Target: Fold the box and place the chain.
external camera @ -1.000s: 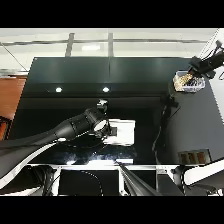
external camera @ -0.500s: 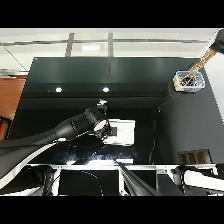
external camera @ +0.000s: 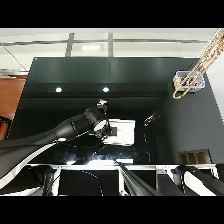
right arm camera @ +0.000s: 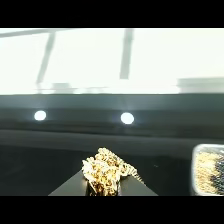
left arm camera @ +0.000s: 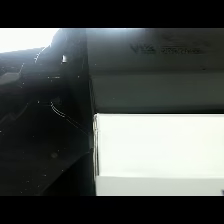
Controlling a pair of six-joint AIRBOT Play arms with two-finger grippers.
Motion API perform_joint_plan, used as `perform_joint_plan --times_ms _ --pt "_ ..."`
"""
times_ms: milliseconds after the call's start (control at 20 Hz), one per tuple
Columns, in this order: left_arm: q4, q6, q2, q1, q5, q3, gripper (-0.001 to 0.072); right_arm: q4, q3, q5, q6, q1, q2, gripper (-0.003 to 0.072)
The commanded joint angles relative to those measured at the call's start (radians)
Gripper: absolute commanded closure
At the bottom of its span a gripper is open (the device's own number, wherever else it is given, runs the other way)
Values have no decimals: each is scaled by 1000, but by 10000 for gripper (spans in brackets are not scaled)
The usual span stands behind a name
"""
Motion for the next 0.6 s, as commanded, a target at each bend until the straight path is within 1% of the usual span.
perform_joint_plan --times_ms 0,100,250,450,550 --pt "0 0 0 0 0 0 682 5 -56 34 -12 92 117 687" --pt "0 0 0 0 0 0 682 -8 -91 90 -36 153 166 688" --pt "0 0 0 0 0 0 682 -8 -140 222 -89 235 216 688" --pt "0 0 0 0 0 0 682 7 -173 329 -97 385 225 688" --pt "0 0 0 0 0 0 682 44 -208 378 -96 437 224 688"
